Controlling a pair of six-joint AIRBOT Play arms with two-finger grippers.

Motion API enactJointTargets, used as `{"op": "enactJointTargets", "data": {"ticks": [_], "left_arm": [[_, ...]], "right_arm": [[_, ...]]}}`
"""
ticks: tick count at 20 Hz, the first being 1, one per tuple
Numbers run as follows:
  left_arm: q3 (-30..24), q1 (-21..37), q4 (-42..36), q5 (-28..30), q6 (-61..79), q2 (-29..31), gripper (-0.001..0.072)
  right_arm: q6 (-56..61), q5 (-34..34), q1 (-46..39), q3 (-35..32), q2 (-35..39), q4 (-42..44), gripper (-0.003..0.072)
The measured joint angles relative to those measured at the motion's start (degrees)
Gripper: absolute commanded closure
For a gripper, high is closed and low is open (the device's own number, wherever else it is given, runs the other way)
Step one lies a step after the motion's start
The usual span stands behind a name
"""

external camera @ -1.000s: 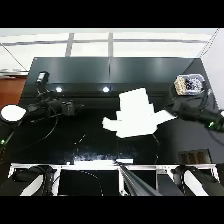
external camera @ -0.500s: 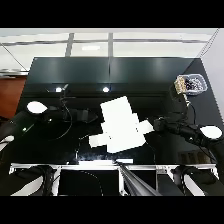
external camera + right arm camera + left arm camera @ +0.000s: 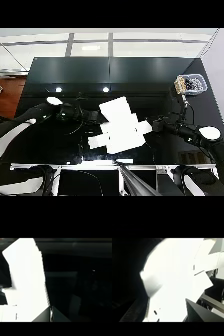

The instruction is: Fold the box and place the chain.

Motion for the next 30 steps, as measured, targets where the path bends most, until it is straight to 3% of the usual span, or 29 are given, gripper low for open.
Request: {"op": "enactJointTargets", "data": {"ticks": [6,11,13,14,16,17,18,19,25,30], "left_arm": [[7.72,-1.73,-0.63,-9.09,6.38,-9.11,0.0039],[13.14,-2.34,1.84,-18.34,10.6,-14.69,0.03],[14.51,-2.4,3.8,-19.87,11.17,-15.63,0.0567],[15.15,-2.43,4.5,-20.46,11.47,-15.96,0.0662],[16.2,-2.47,5.81,-21.33,12.2,-16.33,0.0679],[16.72,-2.47,6.38,-21.53,12.22,-16.44,0.068],[17.27,-2.47,7.19,-21.79,12.24,-16.52,0.0681],[17.86,-2.47,7.72,-22.18,12.41,-16.57,0.0681],[20.94,-2.6,11.96,-21.7,12.15,-12.92,0.0684],[20.04,-6.49,18.14,-10.88,19.28,-4.35,0.068]], "right_arm": [[-0.04,-0.24,0.0,0.0,0.0,0.02,0.067],[-0.07,-0.28,0.0,0.0,0.0,0.0,0.067],[-0.07,-0.28,0.0,0.0,0.0,0.0,0.067],[-0.07,-0.28,0.0,0.0,0.0,0.0,0.067],[-0.07,-0.26,0.04,0.0,0.0,0.0,0.0666],[-0.04,-0.22,-0.02,0.13,0.0,-0.17,0.0475],[0.0,-0.22,-0.33,0.57,0.0,-0.52,0.0103],[0.5,-0.15,-0.94,1.33,0.02,-1.64,0.001],[5.4,9.7,-7.87,12.17,0.02,-23.04,0.0011],[5.73,17.97,-9.7,17.57,0.0,-40.92,0.0011]]}}
